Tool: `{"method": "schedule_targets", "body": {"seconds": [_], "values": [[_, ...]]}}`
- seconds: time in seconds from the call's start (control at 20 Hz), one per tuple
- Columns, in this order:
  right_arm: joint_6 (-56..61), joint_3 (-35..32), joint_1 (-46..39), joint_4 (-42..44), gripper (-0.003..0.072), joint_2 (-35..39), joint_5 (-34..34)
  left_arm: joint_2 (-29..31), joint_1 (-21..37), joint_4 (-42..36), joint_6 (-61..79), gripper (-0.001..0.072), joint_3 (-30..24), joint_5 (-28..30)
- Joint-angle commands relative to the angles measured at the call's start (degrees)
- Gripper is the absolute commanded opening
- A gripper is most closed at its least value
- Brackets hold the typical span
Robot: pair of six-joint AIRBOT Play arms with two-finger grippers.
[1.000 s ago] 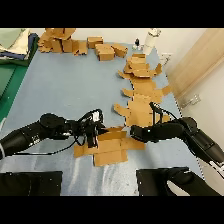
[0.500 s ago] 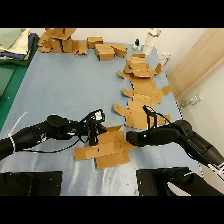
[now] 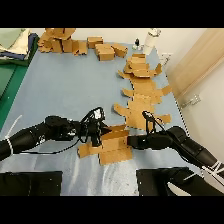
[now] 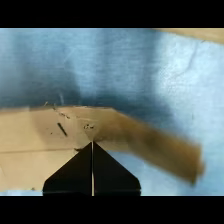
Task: Fold the box.
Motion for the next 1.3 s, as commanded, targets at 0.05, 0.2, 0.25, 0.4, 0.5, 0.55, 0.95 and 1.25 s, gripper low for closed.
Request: {"method": "schedule_targets", "body": {"seconds": [0.05,0.2,0.25,0.4,0.5,0.55,0.95,1.25], "values": [[0.0,-0.5,0.1,-4.9,0.0004,-3.0,2.3,0.3,-2.7,-0.8,-0.7,0.0012,-0.3,-1.3],[0.0,-0.5,0.1,-6.0,0.0004,-3.2,2.2,0.3,-3.0,-0.8,-2.0,0.0013,-1.5,-0.8],[0.0,-0.5,0.1,-6.0,0.0004,-3.2,2.2,0.3,-3.0,-1.0,-2.0,0.0012,-2.2,-0.8],[-0.1,-0.5,0.1,-6.0,0.0004,-3.1,2.2,0.3,-3.0,-3.3,-1.9,0.0012,-4.1,-0.9],[-0.2,-0.4,0.1,-6.0,0.0003,-3.1,2.2,0.3,-3.0,-3.6,-1.9,0.0012,-4.6,-1.2],[-0.2,-0.3,0.1,-6.0,0.0004,-3.0,2.2,0.3,-3.0,-3.6,-1.9,0.0013,-4.7,-1.5],[-1.0,5.6,0.0,-1.6,0.0004,13.6,-9.2,0.3,-2.8,-3.6,-1.9,0.0013,-5.2,-1.2],[1.5,5.5,0.0,-7.2,0.0004,14.6,-8.2,0.3,-2.9,-4.9,-1.2,0.0012,-5.1,-1.2]]}}
